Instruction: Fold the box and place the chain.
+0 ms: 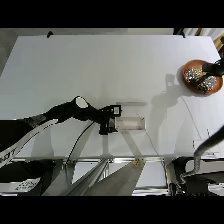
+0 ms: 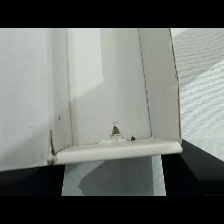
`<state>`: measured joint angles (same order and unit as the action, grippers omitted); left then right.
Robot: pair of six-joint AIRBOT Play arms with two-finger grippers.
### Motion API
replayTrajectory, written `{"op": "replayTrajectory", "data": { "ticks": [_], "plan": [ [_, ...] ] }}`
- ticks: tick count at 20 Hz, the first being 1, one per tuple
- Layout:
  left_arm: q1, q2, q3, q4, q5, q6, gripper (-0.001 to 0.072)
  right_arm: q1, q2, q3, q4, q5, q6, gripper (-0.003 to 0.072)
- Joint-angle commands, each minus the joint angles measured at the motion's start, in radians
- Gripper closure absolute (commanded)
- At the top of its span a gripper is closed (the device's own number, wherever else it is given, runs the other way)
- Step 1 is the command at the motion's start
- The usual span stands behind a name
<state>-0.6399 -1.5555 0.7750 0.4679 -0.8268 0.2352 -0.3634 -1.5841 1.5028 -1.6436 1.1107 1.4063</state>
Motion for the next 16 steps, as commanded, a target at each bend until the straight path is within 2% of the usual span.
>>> {"op": "replayTrajectory", "data": {
  "ticks": [1, 5, 12, 16],
  "plan": [
    [0.000, 0.001, 0.000, 0.000, 0.000, 0.000, 0.0376, 0.000, 0.103, 0.001, 0.012, 0.074, -0.058, 0.0670],
    [0.000, 0.000, 0.000, 0.000, 0.000, 0.000, 0.0376, 0.000, 0.199, 0.001, 0.105, 0.131, -0.088, 0.0670],
    [0.000, 0.001, 0.000, 0.000, 0.000, 0.000, 0.0376, 0.001, 0.314, -0.002, 0.327, 0.338, -0.152, 0.0669],
    [0.000, 0.001, 0.000, 0.000, 0.000, 0.000, 0.0376, 0.003, 0.362, -0.003, 0.353, 0.391, -0.156, 0.0669]
  ]
}}
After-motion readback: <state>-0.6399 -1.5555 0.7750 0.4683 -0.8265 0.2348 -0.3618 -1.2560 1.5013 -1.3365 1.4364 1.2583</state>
